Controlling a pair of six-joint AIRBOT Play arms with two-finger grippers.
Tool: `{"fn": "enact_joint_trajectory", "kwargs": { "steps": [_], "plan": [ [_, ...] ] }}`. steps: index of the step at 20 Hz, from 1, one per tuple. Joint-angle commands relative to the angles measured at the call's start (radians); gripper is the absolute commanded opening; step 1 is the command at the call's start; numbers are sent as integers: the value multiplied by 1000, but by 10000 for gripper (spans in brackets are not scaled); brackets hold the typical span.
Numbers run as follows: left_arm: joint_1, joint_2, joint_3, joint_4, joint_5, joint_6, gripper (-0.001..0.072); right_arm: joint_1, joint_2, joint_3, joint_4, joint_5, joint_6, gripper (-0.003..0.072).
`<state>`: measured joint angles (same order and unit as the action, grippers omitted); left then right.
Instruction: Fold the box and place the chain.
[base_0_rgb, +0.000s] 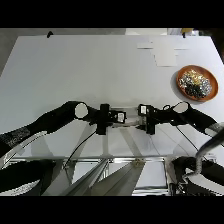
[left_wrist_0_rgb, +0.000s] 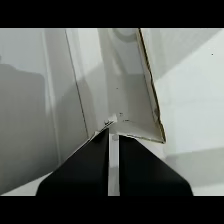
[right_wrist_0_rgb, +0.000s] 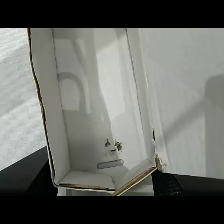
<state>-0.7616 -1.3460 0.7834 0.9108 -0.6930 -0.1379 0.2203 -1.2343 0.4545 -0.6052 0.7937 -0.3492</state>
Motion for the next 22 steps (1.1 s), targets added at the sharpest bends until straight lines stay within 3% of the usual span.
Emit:
{"fn": "enact_joint_trajectory", "kwargs": {
  "steps": [1, 5, 7, 10, 12, 14, 15, 22],
  "plan": [
    [-16, -10, 0, -32, 16, 0, 77, 0, 0, 0, 0, 0, 0, 338],
    [-32, -37, 0, -43, 21, -30, 314, 0, 0, 0, 0, 0, 0, 338],
    [-32, -36, 0, -47, 19, -60, 398, 0, 0, 0, 0, 0, 0, 338],
    [-32, -36, 0, -46, 16, -92, 418, 0, 0, 0, 0, 0, 0, 338],
    [-31, -29, 0, -46, 2, -99, 374, 0, 0, 0, 0, 0, 0, 338],
    [-25, -5, 0, -41, -41, -99, 98, 0, 0, 0, 0, 0, 0, 338],
    [-19, 11, 0, -37, -66, -100, 0, 0, 0, 0, 0, 0, 0, 338],
    [45, 187, 0, 146, -158, -506, 3, 0, 0, 0, 0, 0, 0, 338]
  ]
}}
